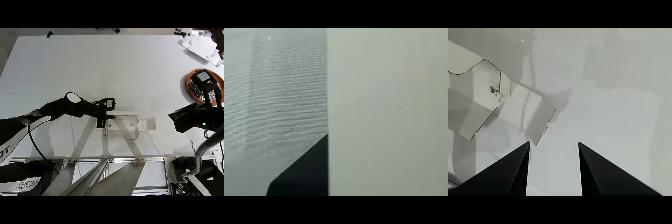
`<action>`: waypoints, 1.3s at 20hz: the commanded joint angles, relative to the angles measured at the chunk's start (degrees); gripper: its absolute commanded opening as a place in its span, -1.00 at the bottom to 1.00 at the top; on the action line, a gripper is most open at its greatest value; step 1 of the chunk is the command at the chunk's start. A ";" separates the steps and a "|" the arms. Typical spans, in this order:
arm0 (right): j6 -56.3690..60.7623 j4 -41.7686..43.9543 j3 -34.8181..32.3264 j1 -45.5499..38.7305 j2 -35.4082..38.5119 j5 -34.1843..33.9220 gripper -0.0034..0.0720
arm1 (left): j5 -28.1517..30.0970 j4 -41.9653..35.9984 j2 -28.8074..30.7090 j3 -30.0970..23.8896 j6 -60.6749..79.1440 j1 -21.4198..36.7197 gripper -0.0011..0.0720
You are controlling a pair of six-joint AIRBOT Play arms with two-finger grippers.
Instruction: Fold the box and place the chain.
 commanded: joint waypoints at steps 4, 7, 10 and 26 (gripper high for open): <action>-0.02 -0.02 -0.02 0.00 -0.02 -0.17 0.01 | 1.33 -0.09 -0.02 0.04 -0.68 0.02 -0.95; 0.00 -0.02 -0.02 0.00 -0.02 -0.17 0.01 | 1.33 -0.09 -0.02 0.04 -0.68 0.02 -0.95; 0.00 -0.02 -0.02 0.00 -0.02 -0.17 0.00 | 1.33 -0.09 -0.02 0.04 -0.68 0.02 -0.95; -0.02 -0.04 -0.02 0.00 -0.02 -0.20 0.00 | 3.23 0.24 0.07 0.04 -5.57 -0.02 -0.95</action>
